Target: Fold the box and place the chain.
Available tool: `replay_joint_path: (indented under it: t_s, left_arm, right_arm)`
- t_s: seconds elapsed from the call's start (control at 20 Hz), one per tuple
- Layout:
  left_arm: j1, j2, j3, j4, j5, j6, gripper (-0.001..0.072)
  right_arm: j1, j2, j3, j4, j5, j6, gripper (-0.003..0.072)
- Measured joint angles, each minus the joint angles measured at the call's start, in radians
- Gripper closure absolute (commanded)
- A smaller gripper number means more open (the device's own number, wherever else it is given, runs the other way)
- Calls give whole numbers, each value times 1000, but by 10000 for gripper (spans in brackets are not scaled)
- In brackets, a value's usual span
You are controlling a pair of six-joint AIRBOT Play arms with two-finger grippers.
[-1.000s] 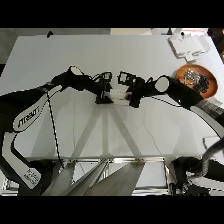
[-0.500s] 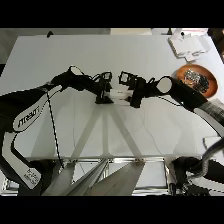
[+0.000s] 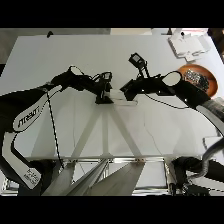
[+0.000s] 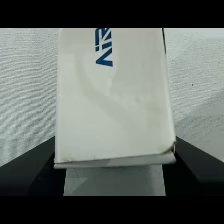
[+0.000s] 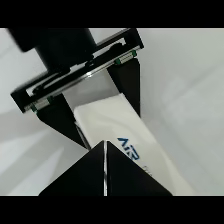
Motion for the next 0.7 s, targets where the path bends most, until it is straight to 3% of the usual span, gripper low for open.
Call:
replay_joint_path:
  t_s: [0.3, 0.7]
  left_arm:
    - [0, 0, 0, 0, 0, 0, 252]
    - [0, 0, 0, 2, 1, 1, 252]
  right_arm:
    - [17, -106, 0, 38, 6, 105, 678]
    - [34, -137, 0, -6, 11, 153, 678]
